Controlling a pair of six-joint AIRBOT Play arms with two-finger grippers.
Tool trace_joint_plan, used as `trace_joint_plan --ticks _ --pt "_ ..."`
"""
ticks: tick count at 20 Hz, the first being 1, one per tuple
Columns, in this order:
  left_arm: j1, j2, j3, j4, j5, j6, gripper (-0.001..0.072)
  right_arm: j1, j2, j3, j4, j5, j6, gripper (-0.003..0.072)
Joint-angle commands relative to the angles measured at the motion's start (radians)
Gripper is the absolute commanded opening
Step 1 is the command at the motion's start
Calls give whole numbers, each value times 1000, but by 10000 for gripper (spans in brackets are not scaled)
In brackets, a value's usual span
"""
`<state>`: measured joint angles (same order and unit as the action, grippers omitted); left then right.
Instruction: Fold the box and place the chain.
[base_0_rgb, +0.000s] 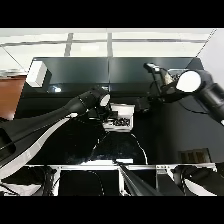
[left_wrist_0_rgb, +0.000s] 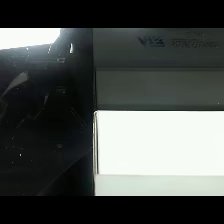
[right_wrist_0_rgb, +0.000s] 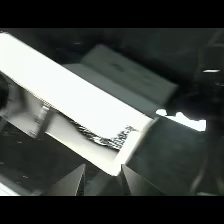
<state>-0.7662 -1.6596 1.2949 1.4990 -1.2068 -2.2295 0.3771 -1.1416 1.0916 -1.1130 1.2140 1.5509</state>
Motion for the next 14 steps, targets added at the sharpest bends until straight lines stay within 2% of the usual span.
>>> trace_joint_plan --ticks 1,7,8,10,11,14 --pt "0 -5 0 3 0 0 24 -82 84 0 -92 52 -11 265" --pt "-18 9 29 -7 -5 -188 28 -121 160 0 -103 119 -64 266" --pt "-24 10 39 -16 -4 -188 104 -121 160 -1 -104 112 -65 266" --pt "-40 23 63 -10 -7 -174 671 -121 160 -1 -104 101 -65 265" --pt "-47 43 70 0 -5 -134 707 -121 160 -1 -110 102 -64 265" --pt "-59 168 63 104 -30 10 704 -125 160 -1 -151 111 -63 266"
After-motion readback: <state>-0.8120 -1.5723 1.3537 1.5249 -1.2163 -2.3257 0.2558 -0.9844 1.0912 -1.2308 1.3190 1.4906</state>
